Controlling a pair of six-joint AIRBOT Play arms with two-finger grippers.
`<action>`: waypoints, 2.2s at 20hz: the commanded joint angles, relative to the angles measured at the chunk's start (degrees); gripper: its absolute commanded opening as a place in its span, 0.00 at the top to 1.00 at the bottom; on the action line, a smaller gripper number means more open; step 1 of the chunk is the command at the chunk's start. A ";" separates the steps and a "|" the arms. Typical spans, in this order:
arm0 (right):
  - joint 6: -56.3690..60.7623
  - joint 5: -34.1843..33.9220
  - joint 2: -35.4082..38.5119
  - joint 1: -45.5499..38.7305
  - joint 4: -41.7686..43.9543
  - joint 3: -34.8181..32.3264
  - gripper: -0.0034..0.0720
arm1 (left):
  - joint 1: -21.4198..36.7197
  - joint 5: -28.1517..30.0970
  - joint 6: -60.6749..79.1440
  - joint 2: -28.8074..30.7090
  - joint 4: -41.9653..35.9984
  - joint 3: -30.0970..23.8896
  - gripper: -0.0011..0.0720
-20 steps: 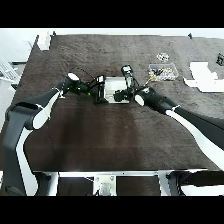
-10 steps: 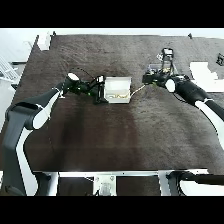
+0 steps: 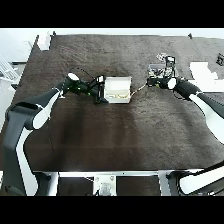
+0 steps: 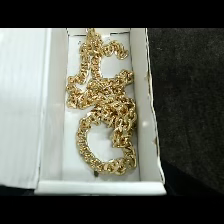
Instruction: Fold the box and place the chain.
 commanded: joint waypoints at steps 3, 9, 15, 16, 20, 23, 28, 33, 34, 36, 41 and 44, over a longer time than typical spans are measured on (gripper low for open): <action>-12.15 2.32 -6.88 -0.52 12.76 6.82 0.29 | 0.02 0.00 0.02 0.00 0.02 0.02 0.33; -21.57 2.16 -8.13 -0.83 20.48 8.20 0.47 | 0.02 0.00 0.02 -0.02 0.02 0.02 0.33; -23.69 1.40 -7.96 -1.11 20.46 8.37 0.94 | 0.02 0.00 0.02 0.00 0.02 0.02 0.33; -23.50 1.44 -7.76 -1.11 20.61 8.37 0.95 | 0.02 0.00 0.02 0.00 0.02 0.02 0.33; -19.78 2.91 -0.50 0.09 20.59 8.35 0.95 | 0.02 -0.02 0.02 0.00 0.02 0.02 0.33; -19.82 2.89 10.14 2.38 20.31 8.37 0.95 | 0.02 0.00 0.04 0.00 0.02 0.02 0.33; -19.80 2.86 27.63 7.93 15.37 8.37 0.95 | 0.02 -0.02 0.02 0.00 0.02 0.02 0.33; -19.85 1.09 37.35 16.85 11.93 8.44 0.95 | 0.02 -0.02 0.02 -0.02 0.02 0.02 0.33; -19.85 -0.07 38.27 19.32 11.10 8.44 0.95 | 0.02 -0.02 0.02 0.00 0.02 0.02 0.33; -19.85 -2.23 38.80 24.13 8.98 8.44 0.95 | 0.02 -0.02 0.02 0.00 0.02 0.02 0.33; -18.58 -2.89 37.57 30.91 6.58 8.46 0.95 | 0.00 -0.04 0.02 -0.02 0.02 0.02 0.33; -18.05 -2.64 35.28 32.20 6.58 7.37 0.95 | 0.02 0.00 0.02 0.00 0.02 0.02 0.33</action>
